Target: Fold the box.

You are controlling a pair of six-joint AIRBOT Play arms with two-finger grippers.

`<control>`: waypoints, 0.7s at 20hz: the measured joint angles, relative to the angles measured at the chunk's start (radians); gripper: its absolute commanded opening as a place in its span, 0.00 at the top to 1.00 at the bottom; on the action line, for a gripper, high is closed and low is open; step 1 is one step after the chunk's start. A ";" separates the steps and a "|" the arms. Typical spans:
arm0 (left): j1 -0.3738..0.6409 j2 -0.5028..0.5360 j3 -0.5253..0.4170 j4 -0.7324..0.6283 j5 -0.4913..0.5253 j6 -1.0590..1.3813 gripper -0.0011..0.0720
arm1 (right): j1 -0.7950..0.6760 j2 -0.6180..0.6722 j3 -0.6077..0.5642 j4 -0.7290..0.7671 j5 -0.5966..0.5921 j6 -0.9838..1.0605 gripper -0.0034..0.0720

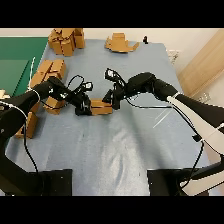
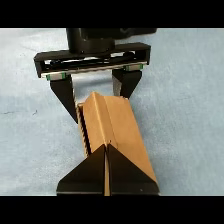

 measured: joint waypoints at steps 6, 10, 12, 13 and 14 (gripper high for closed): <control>0.000 0.000 0.000 0.000 0.000 0.000 0.27 | 0.009 0.001 0.000 -0.041 0.024 0.000 0.94; 0.000 0.000 0.000 0.000 0.000 0.001 0.27 | 0.018 0.001 0.000 -0.056 0.033 0.000 0.94; 0.000 0.000 0.000 0.000 0.000 0.002 0.27 | 0.020 0.001 0.000 -0.068 0.032 0.000 0.94; 0.000 0.000 0.000 0.000 0.000 0.002 0.27 | 0.021 0.001 0.000 -0.072 0.026 0.000 0.94; 0.000 0.000 0.000 0.000 0.000 0.003 0.27 | 0.021 0.000 0.000 -0.079 0.016 0.000 0.94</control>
